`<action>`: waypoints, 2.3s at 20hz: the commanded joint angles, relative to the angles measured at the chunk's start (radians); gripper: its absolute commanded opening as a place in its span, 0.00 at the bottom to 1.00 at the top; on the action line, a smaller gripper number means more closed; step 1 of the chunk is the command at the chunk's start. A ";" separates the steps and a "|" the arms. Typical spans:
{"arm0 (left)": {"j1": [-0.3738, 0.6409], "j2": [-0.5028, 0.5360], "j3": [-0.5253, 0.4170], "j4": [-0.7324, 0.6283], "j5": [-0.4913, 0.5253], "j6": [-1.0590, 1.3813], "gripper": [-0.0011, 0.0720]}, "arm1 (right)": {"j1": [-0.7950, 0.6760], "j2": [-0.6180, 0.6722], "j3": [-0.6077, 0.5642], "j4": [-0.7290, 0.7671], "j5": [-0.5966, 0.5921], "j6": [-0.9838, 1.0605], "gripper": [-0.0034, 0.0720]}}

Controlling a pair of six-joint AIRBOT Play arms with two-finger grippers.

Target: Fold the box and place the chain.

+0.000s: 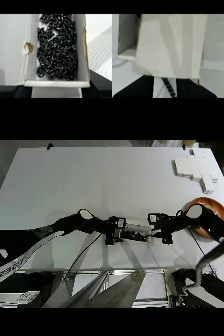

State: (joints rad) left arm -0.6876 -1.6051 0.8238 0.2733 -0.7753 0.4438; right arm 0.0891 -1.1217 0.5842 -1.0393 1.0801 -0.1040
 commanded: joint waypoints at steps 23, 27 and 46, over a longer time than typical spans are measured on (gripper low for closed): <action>0.000 0.000 0.000 0.000 0.000 0.000 0.55 | 0.005 0.424 -0.008 0.525 0.131 0.378 0.06; 0.000 0.000 0.000 0.000 0.000 0.000 0.55 | 0.005 0.396 -0.008 0.656 0.086 0.283 0.06; 0.000 0.000 0.000 0.000 0.000 0.000 0.55 | 0.010 0.334 0.129 0.386 0.104 0.290 0.29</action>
State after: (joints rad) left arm -0.6872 -1.6051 0.8238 0.2737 -0.7750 0.4438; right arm 0.1535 -0.7872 0.6495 -0.6350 1.1591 0.1852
